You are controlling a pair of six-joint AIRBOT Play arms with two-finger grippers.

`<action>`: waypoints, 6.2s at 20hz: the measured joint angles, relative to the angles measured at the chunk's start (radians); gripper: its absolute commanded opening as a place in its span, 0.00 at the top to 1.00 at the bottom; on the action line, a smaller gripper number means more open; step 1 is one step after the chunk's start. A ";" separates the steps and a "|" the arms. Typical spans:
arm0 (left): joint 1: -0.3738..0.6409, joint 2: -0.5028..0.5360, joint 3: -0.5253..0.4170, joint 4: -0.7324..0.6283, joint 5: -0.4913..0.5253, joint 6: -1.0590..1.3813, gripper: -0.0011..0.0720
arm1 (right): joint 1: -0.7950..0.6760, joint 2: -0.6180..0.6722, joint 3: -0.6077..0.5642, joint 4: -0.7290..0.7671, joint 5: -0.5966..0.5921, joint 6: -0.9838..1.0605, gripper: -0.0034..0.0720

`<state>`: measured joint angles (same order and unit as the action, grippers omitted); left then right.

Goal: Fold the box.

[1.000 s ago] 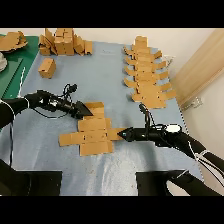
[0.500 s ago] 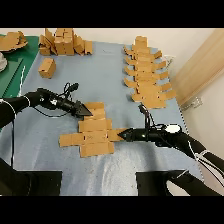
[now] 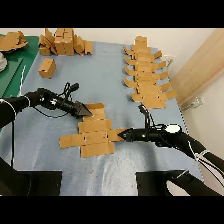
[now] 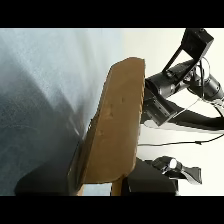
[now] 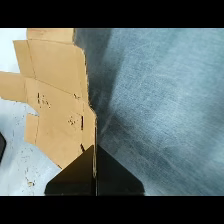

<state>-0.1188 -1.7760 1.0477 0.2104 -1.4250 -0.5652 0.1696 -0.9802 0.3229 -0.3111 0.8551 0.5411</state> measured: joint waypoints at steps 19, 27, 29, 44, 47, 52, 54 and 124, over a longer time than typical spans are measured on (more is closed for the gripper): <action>-0.024 0.000 0.005 0.046 0.050 0.024 0.59 | 0.000 0.000 0.000 0.001 -0.004 0.000 0.95; -0.024 0.000 0.011 0.038 0.063 0.024 0.88 | 0.000 0.000 0.000 0.001 -0.005 0.000 0.95; -0.024 0.000 0.011 0.038 0.063 0.029 0.97 | 0.000 0.000 0.000 0.001 -0.007 0.000 0.95; -0.111 0.140 0.010 0.129 0.189 0.385 0.97 | -0.055 0.002 0.102 0.005 -0.144 0.272 0.63; -0.138 0.202 -0.001 0.146 0.271 0.499 0.97 | -0.080 0.002 0.160 0.010 -0.163 0.327 0.64; -0.149 0.305 -0.113 0.035 0.320 0.743 0.97 | -0.090 0.002 0.191 0.032 -0.156 0.380 0.65; -0.151 0.347 -0.183 -0.023 0.330 0.864 0.97 | -0.089 0.002 0.195 0.035 -0.152 0.394 0.65; -0.235 0.388 -0.379 -0.181 0.496 1.298 0.97 | 0.000 0.002 0.198 0.013 -0.172 0.406 0.95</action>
<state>-0.3542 -1.3880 0.6685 0.0296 -0.9295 0.7326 0.1699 -0.9779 0.5213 -0.2985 0.6827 0.9470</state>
